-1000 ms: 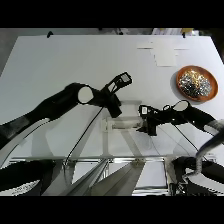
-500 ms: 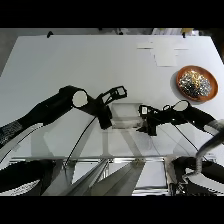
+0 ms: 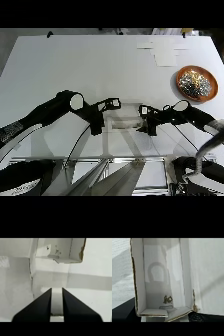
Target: Fold the box and place the chain.
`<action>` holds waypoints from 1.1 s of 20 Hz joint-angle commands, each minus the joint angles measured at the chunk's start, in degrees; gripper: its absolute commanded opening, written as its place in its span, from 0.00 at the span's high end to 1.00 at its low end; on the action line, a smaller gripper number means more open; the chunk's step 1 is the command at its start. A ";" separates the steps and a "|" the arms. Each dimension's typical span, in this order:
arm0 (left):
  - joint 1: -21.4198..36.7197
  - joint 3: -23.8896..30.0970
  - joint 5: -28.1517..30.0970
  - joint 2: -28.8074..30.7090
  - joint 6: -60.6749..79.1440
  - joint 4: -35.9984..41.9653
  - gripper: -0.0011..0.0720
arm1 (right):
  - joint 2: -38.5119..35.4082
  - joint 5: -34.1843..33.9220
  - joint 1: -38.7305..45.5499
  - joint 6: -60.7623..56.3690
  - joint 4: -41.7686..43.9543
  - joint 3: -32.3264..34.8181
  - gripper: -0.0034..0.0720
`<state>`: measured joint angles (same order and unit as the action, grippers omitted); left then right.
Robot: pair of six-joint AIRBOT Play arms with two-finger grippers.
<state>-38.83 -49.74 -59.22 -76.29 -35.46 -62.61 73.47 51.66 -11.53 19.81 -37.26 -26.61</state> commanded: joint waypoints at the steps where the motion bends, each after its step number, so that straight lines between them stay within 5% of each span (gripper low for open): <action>1: 1.01 0.72 2.64 0.02 10.40 -0.22 0.61 | -0.02 0.00 0.00 -0.02 0.00 0.00 0.35; 3: 1.01 0.72 5.66 0.00 13.27 -0.20 0.50 | -0.02 0.00 -0.02 -0.02 0.00 0.00 0.35; 11: -0.72 0.72 7.43 -0.11 22.73 2.16 0.51 | -0.02 0.02 -0.02 -0.02 0.00 0.00 0.35; 17: -3.08 0.74 6.08 -2.84 22.40 4.33 0.63 | -0.02 0.00 -0.02 -0.02 0.00 0.00 0.35; 22: -3.41 0.74 10.36 -3.30 21.92 5.62 0.73 | -0.02 0.00 -0.02 -0.02 0.00 0.00 0.35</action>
<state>-41.98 -49.01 -51.16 -79.24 -13.23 -57.91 73.47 51.64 -11.53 19.81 -37.26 -26.61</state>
